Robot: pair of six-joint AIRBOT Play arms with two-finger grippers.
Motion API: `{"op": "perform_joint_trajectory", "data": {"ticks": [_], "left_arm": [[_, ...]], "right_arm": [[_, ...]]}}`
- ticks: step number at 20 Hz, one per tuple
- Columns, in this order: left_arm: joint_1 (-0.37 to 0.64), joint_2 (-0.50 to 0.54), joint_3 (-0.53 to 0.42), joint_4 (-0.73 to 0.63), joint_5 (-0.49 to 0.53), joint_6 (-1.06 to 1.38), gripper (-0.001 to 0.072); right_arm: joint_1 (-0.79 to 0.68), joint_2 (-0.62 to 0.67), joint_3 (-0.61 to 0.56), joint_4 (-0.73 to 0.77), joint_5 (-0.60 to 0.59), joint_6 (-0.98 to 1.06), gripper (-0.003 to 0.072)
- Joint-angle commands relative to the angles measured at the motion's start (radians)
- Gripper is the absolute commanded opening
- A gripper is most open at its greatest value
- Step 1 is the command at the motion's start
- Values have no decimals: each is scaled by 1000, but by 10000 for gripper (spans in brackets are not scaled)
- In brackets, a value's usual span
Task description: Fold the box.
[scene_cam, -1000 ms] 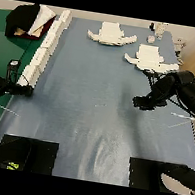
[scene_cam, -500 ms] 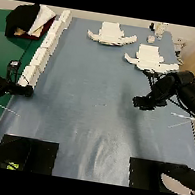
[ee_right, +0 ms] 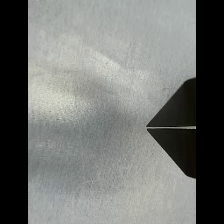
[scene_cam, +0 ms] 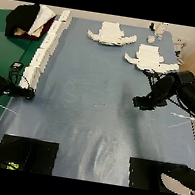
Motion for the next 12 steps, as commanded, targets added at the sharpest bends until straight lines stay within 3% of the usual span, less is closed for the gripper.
{"op": "perform_joint_trajectory", "data": {"ticks": [1,5,8,9,10,11,12], "left_arm": [[1,55,59,81,-240,-5,693],[1,161,166,270,-507,-156,693],[-2,233,232,248,-636,-267,691],[-1,255,246,202,-666,-298,613],[-2,274,253,143,-700,-299,382],[-2,293,254,66,-737,-294,39],[-13,305,254,2,-759,-290,13]], "right_arm": [[0,0,0,0,0,0,19],[0,0,0,0,0,0,19],[0,0,0,0,0,0,19],[0,0,0,0,0,0,19],[0,0,0,0,0,0,19],[0,0,0,0,0,0,19],[0,0,0,0,0,0,19]]}}
